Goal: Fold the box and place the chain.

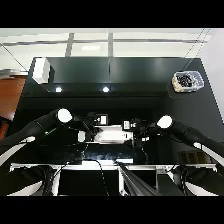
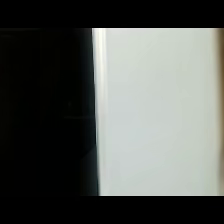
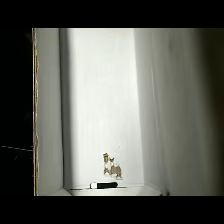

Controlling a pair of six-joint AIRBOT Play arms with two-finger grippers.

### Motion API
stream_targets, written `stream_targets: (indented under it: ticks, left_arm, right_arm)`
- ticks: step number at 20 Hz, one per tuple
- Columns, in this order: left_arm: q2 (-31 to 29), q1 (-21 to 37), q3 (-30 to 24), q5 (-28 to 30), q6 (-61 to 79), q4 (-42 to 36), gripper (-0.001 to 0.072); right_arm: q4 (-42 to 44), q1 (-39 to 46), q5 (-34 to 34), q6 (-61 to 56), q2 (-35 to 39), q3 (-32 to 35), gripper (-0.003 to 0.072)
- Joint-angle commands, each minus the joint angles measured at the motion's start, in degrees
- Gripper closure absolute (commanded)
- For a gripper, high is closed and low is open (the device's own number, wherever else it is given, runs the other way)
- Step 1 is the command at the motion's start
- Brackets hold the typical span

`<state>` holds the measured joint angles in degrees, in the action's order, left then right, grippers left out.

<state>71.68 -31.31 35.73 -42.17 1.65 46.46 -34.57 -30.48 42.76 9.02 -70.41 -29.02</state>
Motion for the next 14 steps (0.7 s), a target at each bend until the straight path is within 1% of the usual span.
stream_targets:
  ticks: [1, 2, 3, 14]
  left_arm:
    - [0.04, 0.0, -0.02, 0.22, 0.02, 0.0, 0.0679]
    - [0.04, 0.0, -0.02, 0.22, 0.02, 0.0, 0.0679]
    - [0.04, 0.0, -0.02, 0.22, 0.02, 0.0, 0.0679]
    - [0.02, 0.0, 0.0, 0.04, -0.02, -0.22, 0.0679]
  right_arm:
    - [-0.61, -0.35, -0.57, -0.37, 0.0, 0.09, 0.0156]
    - [-0.59, -0.35, -0.52, -0.37, 0.0, 0.09, 0.0258]
    - [-0.59, -0.35, -0.52, -0.37, 0.0, 0.09, 0.0277]
    - [-0.57, -0.35, -0.57, -0.42, 0.0, 0.09, 0.0279]
